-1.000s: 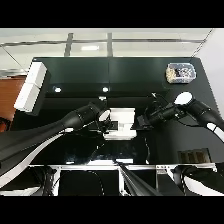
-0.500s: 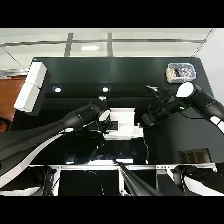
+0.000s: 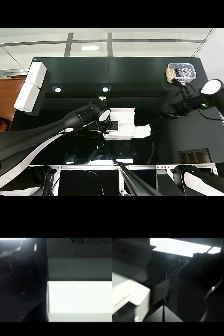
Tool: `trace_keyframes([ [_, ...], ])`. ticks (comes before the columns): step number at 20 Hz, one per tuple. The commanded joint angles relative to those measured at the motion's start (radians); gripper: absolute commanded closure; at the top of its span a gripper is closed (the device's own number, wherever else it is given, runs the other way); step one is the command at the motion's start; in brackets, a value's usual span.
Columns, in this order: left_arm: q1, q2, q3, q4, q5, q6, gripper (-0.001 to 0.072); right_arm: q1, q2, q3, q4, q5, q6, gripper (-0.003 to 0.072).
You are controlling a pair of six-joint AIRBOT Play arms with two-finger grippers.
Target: Fold the box and place the chain.
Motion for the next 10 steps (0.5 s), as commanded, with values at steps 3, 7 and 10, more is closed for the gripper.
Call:
trace_keyframes([
  [3,0.0,0.0,0.0,0.0,0.002,0.0,0.0682,-0.151,0.005,-0.262,0.181,-0.123,-0.055,0.0674],
  [7,0.0,0.0,0.0,0.0,0.001,0.0,0.0682,0.02,-0.038,-0.366,0.326,-0.215,-0.114,0.0674],
  [10,0.0,0.0,0.0,0.0,0.001,0.0,0.0682,0.173,-0.072,-0.362,0.396,-0.278,-0.162,0.0674],
])
